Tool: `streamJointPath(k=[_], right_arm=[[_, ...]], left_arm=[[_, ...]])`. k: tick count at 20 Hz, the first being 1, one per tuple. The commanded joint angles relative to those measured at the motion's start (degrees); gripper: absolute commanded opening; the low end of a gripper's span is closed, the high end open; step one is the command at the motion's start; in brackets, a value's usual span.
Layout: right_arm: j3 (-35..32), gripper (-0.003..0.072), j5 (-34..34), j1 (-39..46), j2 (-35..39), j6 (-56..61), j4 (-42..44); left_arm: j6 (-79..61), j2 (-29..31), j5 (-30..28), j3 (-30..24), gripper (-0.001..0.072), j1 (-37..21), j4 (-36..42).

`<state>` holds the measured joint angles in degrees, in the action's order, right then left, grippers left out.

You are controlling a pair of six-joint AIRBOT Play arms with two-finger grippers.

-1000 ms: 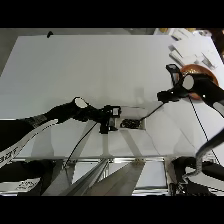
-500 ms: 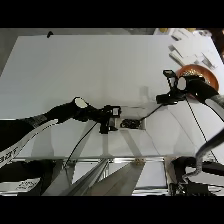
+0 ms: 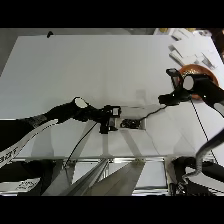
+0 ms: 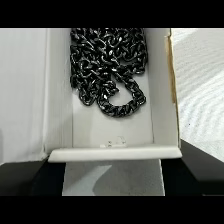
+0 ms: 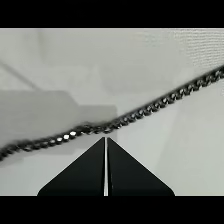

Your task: Fold the box and place the chain.

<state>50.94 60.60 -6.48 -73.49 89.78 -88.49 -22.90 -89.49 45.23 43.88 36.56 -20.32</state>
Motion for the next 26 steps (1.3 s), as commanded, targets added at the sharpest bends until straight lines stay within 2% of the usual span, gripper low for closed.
streamJointPath(k=[1,4,5,7,8,11,14,19,21,23,24,26], right_arm=[[0.0,0.0016,3.5,0.0,6.1,-0.3,0.0],[-1.0,0.0017,2.8,0.0,11.3,-0.2,0.3],[-1.7,0.0042,1.7,0.0,11.6,-0.2,-0.3],[-3.9,0.0346,-0.6,0.0,11.1,0.8,0.1],[-5.3,0.0356,-1.9,0.0,10.4,2.1,0.7],[-9.5,0.0343,-7.4,0.0,9.2,4.9,1.8],[-10.3,0.0318,-10.9,0.0,7.4,6.4,2.3],[-10.3,0.0311,-12.0,0.0,2.4,9.4,2.1],[-10.3,0.0276,-12.2,0.0,1.0,9.4,1.9],[-10.3,0.0273,-12.2,0.0,-0.8,9.5,1.9],[-10.3,0.0245,-12.2,0.0,-1.3,9.4,1.9],[-10.3,0.0129,-12.2,0.0,-1.4,9.2,1.9]], left_arm=[[0.0,0.0,0.0,0.0,0.0089,0.0,0.0],[0.0,0.0,0.0,0.0,0.0089,0.0,0.0],[0.0,0.0,0.0,0.0,0.0089,0.0,0.0],[0.0,0.0,0.0,0.0,0.0089,0.0,0.0],[0.0,0.0,0.0,0.0,0.0089,0.0,0.0],[0.0,0.0,0.0,0.0,0.0089,0.0,0.0],[0.0,0.0,0.0,0.0,0.0089,0.0,0.0],[0.0,0.0,0.0,0.0,0.0089,0.0,0.0],[0.0,0.0,0.0,0.0,0.0089,0.0,0.0],[0.0,0.0,0.0,0.0,0.0089,0.0,0.0],[0.0,0.0,0.0,0.0,0.0089,0.0,0.0],[0.0,0.0,0.0,0.0,0.0089,0.0,0.0]])
